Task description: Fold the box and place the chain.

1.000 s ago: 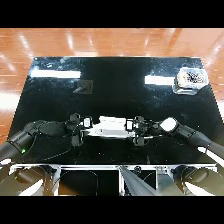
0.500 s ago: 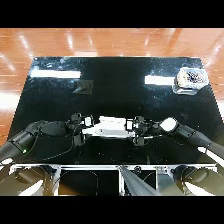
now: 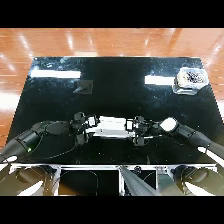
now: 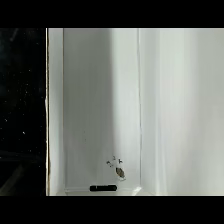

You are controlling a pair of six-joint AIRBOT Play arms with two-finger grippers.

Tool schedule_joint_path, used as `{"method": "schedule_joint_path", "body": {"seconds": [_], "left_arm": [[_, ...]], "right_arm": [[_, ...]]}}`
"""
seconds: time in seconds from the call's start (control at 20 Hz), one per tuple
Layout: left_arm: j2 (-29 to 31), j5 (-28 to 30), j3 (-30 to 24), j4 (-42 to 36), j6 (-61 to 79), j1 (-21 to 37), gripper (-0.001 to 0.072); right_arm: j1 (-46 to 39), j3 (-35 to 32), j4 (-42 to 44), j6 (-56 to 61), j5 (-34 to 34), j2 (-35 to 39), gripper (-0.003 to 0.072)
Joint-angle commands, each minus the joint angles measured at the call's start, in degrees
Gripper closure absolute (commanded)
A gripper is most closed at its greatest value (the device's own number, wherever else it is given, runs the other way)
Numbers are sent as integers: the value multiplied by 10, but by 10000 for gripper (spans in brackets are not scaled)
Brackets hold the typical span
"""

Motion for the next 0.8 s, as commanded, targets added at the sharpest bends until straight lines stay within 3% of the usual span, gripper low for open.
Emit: {"method": "schedule_joint_path", "body": {"seconds": [0.0, 0.25, 0.4, 0.6, 0.75], "left_arm": [[-20, -11, 12, 0, 0, -2, 161], [-35, 17, 34, 18, 0, -16, 162], [-33, 29, 34, 39, 0, 19, 162], [-30, 100, 34, 34, 0, 92, 162], [-31, 172, 34, 7, 0, 90, 160]], "right_arm": [[0, 0, 0, 0, 0, 0, 128], [0, 0, 0, 0, 0, 0, 128], [0, 0, 0, 0, 0, 0, 128], [0, 0, 0, 0, 0, 0, 128], [0, 0, 0, 0, 0, 0, 128]]}}
